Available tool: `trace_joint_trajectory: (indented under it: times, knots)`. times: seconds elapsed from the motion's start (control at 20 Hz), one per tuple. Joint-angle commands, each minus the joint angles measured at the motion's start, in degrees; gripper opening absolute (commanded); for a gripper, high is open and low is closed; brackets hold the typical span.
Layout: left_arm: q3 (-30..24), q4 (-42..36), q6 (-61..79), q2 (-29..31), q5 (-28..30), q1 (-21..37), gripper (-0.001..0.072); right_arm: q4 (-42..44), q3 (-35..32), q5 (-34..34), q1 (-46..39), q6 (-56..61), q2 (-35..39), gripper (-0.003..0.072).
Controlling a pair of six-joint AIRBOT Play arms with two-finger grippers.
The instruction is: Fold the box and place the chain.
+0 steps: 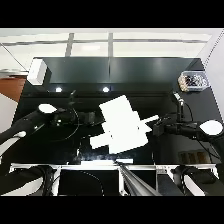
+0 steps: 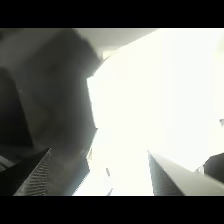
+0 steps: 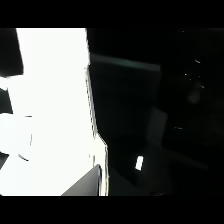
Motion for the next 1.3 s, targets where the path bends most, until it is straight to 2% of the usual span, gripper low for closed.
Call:
trace_joint_trajectory:
  times: [0.0,0.25,0.45,0.55,0.7,0.75,0.85,1.05,1.1,1.15,1.25]
  knots:
    - [1.62,-5.53,6.75,-7.82,-3.52,-1.86,0.0675,0.42,-0.31,-0.7,0.94,-0.11,0.22,0.0038]
    - [3.04,-16.81,25.03,-13.2,-8.76,-2.32,0.0674,0.42,-0.31,-0.68,0.94,-0.11,0.22,0.0039]
    - [4.63,-15.32,34.14,-16.61,-16.26,-2.34,0.0675,0.39,-0.31,-0.66,0.94,-0.11,0.22,0.0039]
    - [5.81,-11.26,35.01,-17.31,-16.39,-2.86,0.0657,0.39,-0.31,-0.66,0.92,-0.09,0.22,0.0039]
    - [8.2,-6.27,34.99,-17.33,-16.52,-4.15,0.0544,0.39,-0.31,-0.66,0.92,0.09,0.22,0.0039]
    - [8.83,-5.27,34.99,-17.33,-16.52,-4.22,0.0462,0.37,-0.31,-0.66,0.94,0.09,0.22,0.0039]
    - [9.68,-5.14,34.97,-17.33,-16.59,-4.15,0.0362,0.37,-0.31,-0.66,0.94,0.09,0.22,0.0039]
    - [9.94,-4.92,34.97,-17.35,-18.18,-4.22,0.0361,0.33,-0.31,-0.7,0.92,0.09,0.22,0.0039]
    - [9.94,-4.66,34.97,-17.35,-18.45,-4.22,0.032,0.31,-0.31,-0.7,0.92,0.09,0.22,0.0038]
    - [9.94,-4.2,34.97,-17.35,-18.6,-4.22,0.0222,0.31,-0.31,-0.7,0.92,0.09,0.22,0.0039]
    - [9.97,-3.13,34.99,-17.35,-19.34,-4.22,0.0113,0.07,-0.31,-0.68,0.9,0.15,0.22,0.0039]
